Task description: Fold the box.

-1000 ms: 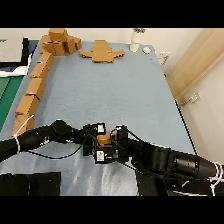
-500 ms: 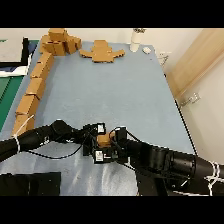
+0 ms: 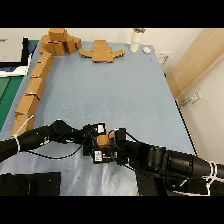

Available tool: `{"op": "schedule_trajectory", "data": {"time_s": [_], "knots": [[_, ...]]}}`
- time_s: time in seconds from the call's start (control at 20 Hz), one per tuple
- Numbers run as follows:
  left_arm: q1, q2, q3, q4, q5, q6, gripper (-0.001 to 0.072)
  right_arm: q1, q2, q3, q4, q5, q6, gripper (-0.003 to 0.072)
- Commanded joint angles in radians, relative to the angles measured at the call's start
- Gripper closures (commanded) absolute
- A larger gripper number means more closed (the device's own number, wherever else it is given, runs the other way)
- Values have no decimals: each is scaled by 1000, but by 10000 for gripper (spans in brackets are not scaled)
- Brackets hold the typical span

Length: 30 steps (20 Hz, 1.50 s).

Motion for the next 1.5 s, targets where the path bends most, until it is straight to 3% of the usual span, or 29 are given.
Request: {"op": "schedule_trajectory", "data": {"time_s": [0.0,0.25,0.3,0.35,0.55,0.75,0.8,0.85,0.9,1.0,1.15,1.3,1.45], "knots": [[0,0,0,0,1,0,187,0,0,0,5,-1,0,448],[0,0,0,0,1,0,187,0,-1,0,9,-19,1,426],[0,0,0,0,1,0,187,0,2,1,9,-19,4,310],[0,0,0,0,1,0,187,0,8,3,8,-20,4,260],[0,0,0,0,1,0,187,0,71,11,9,-29,8,259],[0,0,0,0,1,0,187,0,209,11,114,-168,272,273],[0,0,0,0,1,0,187,0,252,11,193,-226,378,362],[0,0,0,0,1,0,187,-1,287,9,266,-278,484,608],[0,0,0,0,1,0,187,-1,312,1,340,-317,579,685],[0,0,0,0,1,0,187,-1,330,-43,463,-332,733,686],[0,0,0,0,1,0,187,-1,330,-151,578,-173,827,686],[0,0,0,0,1,0,187,-15,329,-217,564,112,969,687],[0,0,0,0,1,0,187,-124,329,-259,545,280,1085,687]]}}
